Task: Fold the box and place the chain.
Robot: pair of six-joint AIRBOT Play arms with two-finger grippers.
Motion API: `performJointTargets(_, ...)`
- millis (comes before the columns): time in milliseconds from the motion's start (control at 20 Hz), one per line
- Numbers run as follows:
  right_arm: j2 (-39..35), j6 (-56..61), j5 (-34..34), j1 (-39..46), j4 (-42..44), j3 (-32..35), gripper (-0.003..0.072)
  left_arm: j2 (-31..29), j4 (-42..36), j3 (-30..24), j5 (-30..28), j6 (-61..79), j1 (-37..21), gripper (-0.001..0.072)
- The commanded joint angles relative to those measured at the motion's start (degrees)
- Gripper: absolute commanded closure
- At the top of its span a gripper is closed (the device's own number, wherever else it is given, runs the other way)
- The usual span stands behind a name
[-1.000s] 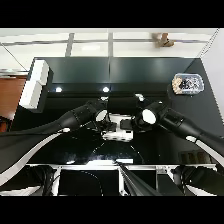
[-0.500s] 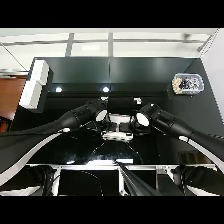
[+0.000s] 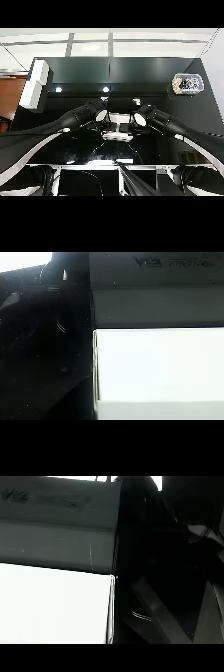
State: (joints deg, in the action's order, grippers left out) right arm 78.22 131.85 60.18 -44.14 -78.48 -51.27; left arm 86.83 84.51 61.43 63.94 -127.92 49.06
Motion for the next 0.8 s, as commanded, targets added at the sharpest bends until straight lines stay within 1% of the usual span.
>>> performJointTargets(0, 0.26, -0.28, -0.02, 0.02, 0.63, -0.04, 0.0676, 0.02, 0.09, -0.04, 0.94, 0.17, 0.0, 0.0684)
performJointTargets(200, 0.26, -0.31, -0.02, 0.0, 0.61, -0.04, 0.0674, 0.02, 0.09, -0.04, 1.07, 0.2, 0.0, 0.0684)
performJointTargets(250, 0.26, -0.28, -0.04, 0.0, 0.61, -0.04, 0.0657, 0.02, 0.09, -0.04, 1.07, 0.17, 0.0, 0.0684)
performJointTargets(300, 0.26, -0.26, -0.04, 0.04, 0.63, -0.04, 0.0497, 0.02, 0.09, -0.04, 1.07, 0.2, 0.0, 0.0684)
performJointTargets(350, 0.24, -0.33, 0.0, 0.17, 0.63, -0.04, 0.0461, 0.02, 0.09, -0.04, 1.07, 0.17, 0.0, 0.0684)
performJointTargets(400, 0.24, -0.52, 0.13, 0.48, 0.52, -0.17, 0.046, 0.02, 0.11, -0.04, 1.07, 0.2, 0.0, 0.0684)
performJointTargets(500, 0.24, -0.55, 0.22, 0.57, 0.42, -0.46, 0.0461, 0.02, 0.09, -0.04, 1.07, 0.17, 0.0, 0.0684)
performJointTargets(550, 0.24, -0.55, 0.17, 0.57, 0.42, -0.61, 0.0504, 0.02, 0.09, -0.04, 1.07, 0.17, 0.0, 0.0684)
performJointTargets(600, 0.24, -0.61, 0.15, 0.57, 0.42, -0.68, 0.0645, 0.02, 0.09, -0.04, 1.07, 0.17, 0.0, 0.0684)
performJointTargets(650, 0.24, -0.81, -0.15, 0.55, 0.39, -0.68, 0.0675, 0.02, 0.09, -0.04, 1.07, 0.17, 0.0, 0.0684)
performJointTargets(750, 0.24, -0.81, -0.5, 0.55, 0.42, -0.7, 0.0676, 0.02, 0.09, -0.04, 1.07, 0.17, 0.0, 0.0684)
